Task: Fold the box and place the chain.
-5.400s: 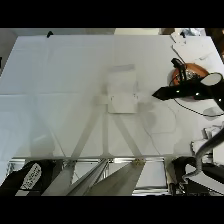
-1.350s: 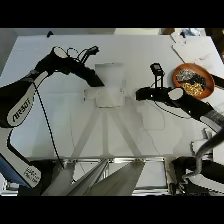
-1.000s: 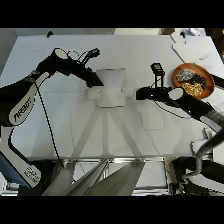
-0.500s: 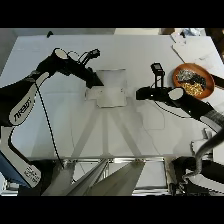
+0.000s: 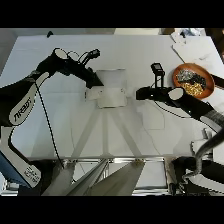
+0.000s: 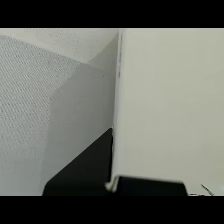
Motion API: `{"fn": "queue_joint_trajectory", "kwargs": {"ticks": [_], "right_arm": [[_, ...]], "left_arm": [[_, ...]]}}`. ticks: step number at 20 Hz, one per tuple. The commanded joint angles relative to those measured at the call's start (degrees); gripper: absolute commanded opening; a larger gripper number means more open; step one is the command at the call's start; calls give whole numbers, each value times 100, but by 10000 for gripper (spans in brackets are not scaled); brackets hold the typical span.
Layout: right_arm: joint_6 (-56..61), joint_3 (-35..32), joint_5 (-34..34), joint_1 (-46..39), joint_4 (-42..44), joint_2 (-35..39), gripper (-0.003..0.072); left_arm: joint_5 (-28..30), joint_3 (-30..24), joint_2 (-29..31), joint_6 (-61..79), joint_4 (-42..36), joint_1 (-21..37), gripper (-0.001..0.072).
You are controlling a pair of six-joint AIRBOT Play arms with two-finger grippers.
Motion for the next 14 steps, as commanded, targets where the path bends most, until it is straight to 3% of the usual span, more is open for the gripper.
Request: {"fn": "queue_joint_trajectory", "kwargs": {"ticks": [1,3,4,8,12,14], "right_arm": [[4,-2,7,7,22,-2,74],[46,2,170,7,131,42,315],[44,4,291,7,223,127,341],[44,4,573,4,66,953,339],[452,4,667,4,-793,2151,338],[905,4,669,4,-1333,2754,338]], "left_arm": [[-20,4,0,-31,0,-4,12],[-85,4,9,-149,0,-4,9],[-90,4,35,-472,4,-4,9],[-146,4,570,-1150,94,72,8],[-313,4,1904,-1147,938,125,7],[-693,4,2476,-1213,1467,129,6]]}}
